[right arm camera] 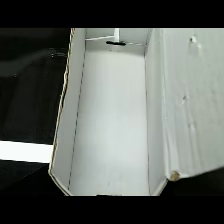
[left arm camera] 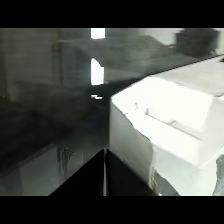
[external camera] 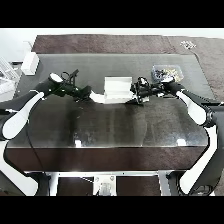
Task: Fold the box and place the chain.
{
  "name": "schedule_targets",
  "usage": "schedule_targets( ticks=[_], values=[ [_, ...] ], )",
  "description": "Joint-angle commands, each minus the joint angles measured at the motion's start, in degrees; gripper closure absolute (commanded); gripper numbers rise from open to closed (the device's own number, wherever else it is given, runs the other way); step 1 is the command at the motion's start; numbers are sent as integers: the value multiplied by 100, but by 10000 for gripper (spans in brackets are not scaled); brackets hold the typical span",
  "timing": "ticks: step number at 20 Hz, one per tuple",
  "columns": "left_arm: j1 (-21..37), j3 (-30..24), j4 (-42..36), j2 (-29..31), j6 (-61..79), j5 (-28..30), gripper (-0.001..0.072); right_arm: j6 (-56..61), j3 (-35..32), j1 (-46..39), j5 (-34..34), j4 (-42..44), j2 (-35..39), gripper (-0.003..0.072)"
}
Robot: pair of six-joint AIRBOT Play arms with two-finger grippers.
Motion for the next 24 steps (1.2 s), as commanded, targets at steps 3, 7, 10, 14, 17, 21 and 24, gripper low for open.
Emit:
schedule_targets(
  ticks=[3,7,10,14,17,21,24],
  values=[
    [-225,-15,-317,-4,184,332,687,0,2,0,2,2,0,104],
    [-238,-15,-807,-4,457,308,687,0,2,0,2,2,0,104],
    [-238,-15,-979,2,673,223,685,0,2,0,2,2,0,104],
    [-238,-13,-1187,15,957,151,345,0,2,0,2,2,0,104],
    [-238,-13,-1432,15,964,149,345,0,2,0,2,2,0,104],
    [-304,39,-1506,15,964,170,345,0,2,0,2,0,0,104],
    [-378,39,-1508,13,946,315,345,0,2,0,2,2,0,104]
  ],
)
